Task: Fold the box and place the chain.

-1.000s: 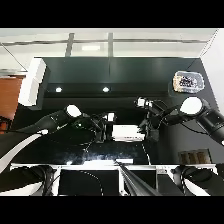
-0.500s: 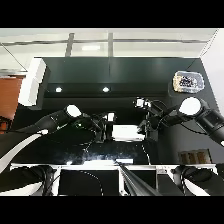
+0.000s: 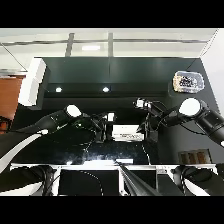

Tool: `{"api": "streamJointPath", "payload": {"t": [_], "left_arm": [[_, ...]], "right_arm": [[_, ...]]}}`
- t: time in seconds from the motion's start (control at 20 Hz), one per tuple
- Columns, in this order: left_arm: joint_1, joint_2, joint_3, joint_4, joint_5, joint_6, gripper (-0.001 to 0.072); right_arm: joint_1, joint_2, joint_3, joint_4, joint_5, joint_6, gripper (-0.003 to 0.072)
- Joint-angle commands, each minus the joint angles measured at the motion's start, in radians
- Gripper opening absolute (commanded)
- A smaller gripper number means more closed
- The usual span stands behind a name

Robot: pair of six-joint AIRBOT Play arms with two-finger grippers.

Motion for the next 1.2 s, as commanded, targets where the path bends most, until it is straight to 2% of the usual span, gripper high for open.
{"api": "streamJointPath", "payload": {"t": [0.0, 0.65, 0.7, 0.75, 1.15], "left_arm": [[0.000, -0.001, 0.001, 0.000, 0.000, 0.000, 0.0355], [0.000, -0.001, 0.001, 0.000, 0.000, 0.000, 0.0355], [0.000, -0.001, 0.001, 0.000, 0.000, 0.000, 0.0355], [0.000, -0.001, 0.001, 0.000, 0.000, 0.000, 0.0355], [0.000, -0.001, 0.001, 0.000, 0.000, 0.000, 0.0355]], "right_arm": [[0.000, 0.000, 0.000, 0.001, 0.001, 0.001, 0.0026], [0.000, 0.000, 0.000, -0.003, 0.039, 0.010, 0.0030], [0.000, 0.000, 0.000, -0.003, 0.039, 0.010, 0.0047], [0.000, 0.000, 0.000, -0.003, 0.037, 0.013, 0.0147], [0.000, 0.000, 0.000, -0.004, 0.021, 0.016, 0.0122]]}}
